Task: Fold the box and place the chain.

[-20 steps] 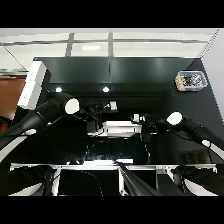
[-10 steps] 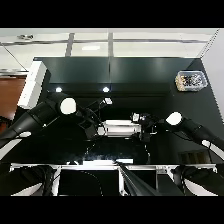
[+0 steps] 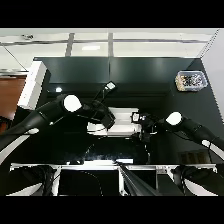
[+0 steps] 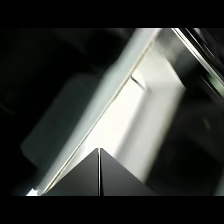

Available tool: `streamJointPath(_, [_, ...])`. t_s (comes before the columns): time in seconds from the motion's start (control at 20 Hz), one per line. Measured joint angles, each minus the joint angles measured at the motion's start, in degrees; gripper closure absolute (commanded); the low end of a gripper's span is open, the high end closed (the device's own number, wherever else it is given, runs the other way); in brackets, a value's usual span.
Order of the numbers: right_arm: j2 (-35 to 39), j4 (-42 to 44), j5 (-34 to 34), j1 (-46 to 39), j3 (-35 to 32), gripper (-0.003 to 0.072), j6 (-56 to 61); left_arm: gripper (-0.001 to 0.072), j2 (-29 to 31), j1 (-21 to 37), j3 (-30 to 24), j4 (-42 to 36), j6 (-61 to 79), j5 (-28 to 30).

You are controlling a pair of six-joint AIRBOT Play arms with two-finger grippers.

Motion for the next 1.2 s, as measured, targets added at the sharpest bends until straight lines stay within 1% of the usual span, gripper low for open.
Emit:
streamJointPath(0.1, [0.02,0.00,0.15,0.00,-0.02,0.0556,0.00,0.0683,-2.21,0.00,0.00,-0.55,0.20,4.24])
streamJointPath(0.2, [0.02,-0.02,0.24,0.00,-0.02,0.0556,0.02,0.0684,-4.76,0.00,0.00,-0.85,0.37,6.23])
streamJointPath(0.4, [0.00,0.00,0.39,0.00,0.00,0.0556,0.00,0.0684,-8.59,0.00,0.00,-1.05,0.42,5.27])
streamJointPath(0.6, [0.02,-0.07,0.66,0.00,-0.02,0.0556,-0.07,0.0678,-10.03,0.09,0.33,0.09,0.55,3.06])
streamJointPath(0.65, [0.02,-0.07,0.72,0.00,-0.02,0.0556,-0.07,0.0642,-9.97,0.24,0.70,1.05,0.57,2.64])
streamJointPath(0.8, [0.02,0.07,0.72,0.00,-0.02,0.0556,0.02,0.0639,-7.61,1.36,1.84,3.13,0.57,1.31])
streamJointPath(0.95, [0.02,0.09,0.72,0.00,-0.02,0.0556,0.07,0.0639,-2.03,4.00,1.92,5.79,0.57,-2.25])
streamJointPath(1.05, [0.02,0.09,0.72,0.00,-0.02,0.0556,0.07,0.0640,2.80,6.60,0.20,6.40,1.64,-5.20])
streamJointPath(1.1, [0.02,0.09,0.70,0.00,0.00,0.0556,0.07,0.0640,5.31,8.28,-1.38,6.14,2.80,-5.77])
streamJointPath(1.2, [0.02,0.09,0.70,0.00,-0.02,0.0556,0.04,0.0632,8.85,11.61,-5.11,3.21,6.34,-6.54])
